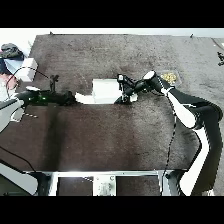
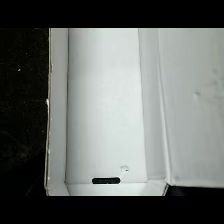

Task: Fold the box and place the chain.

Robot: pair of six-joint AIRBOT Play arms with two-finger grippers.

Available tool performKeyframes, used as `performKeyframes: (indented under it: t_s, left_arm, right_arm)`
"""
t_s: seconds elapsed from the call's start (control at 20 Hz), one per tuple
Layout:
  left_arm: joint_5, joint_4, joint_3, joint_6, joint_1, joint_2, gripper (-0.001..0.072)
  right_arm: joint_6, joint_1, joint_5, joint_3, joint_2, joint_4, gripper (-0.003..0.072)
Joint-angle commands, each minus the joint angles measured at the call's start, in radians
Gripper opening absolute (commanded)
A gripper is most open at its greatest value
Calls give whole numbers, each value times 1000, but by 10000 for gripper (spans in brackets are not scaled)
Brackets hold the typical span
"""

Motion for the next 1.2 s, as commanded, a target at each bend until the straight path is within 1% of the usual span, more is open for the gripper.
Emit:
performKeyframes:
  t_s: [0.0, 0.05, 0.15, 0.35, 0.4, 0.45, 0.7, 0.85, 1.05, 1.1, 1.15]
  left_arm:
    - [5, -70, 0, 31, -55, -16, 10]
    - [24, -80, 1, 30, -73, -16, 10]
    - [29, -82, 16, 26, -90, -16, 10]
    - [-42, -85, 81, 26, -95, -11, 13]
    - [-36, -84, 83, 26, -101, -6, 123]
    - [-40, -85, 83, 24, -102, -6, 315]
    - [-45, -102, 83, 19, -102, -6, 316]
    - [-64, -107, 101, 19, -102, -6, 317]
    - [-65, -98, 125, 19, -136, -6, 320]
    - [-67, -96, 134, 19, -143, -6, 387]
    - [-68, -90, 145, 19, -148, -6, 387]
  right_arm:
    - [0, 1, 0, 0, 0, 0, 463]
    - [0, 1, 0, 0, 0, 0, 463]
    - [0, 1, 0, 0, 0, 0, 463]
    - [0, 1, 0, 0, 0, 0, 463]
    - [0, 1, 0, 0, 0, 0, 463]
    - [0, 1, 0, 0, 0, 0, 463]
    - [0, 1, 0, 0, 0, 0, 463]
    - [0, 1, 0, 0, 0, 0, 463]
    - [0, 1, 0, 0, 0, 0, 463]
    - [0, 1, 0, 0, 0, 0, 463]
    - [0, 1, 0, 0, 0, 0, 463]
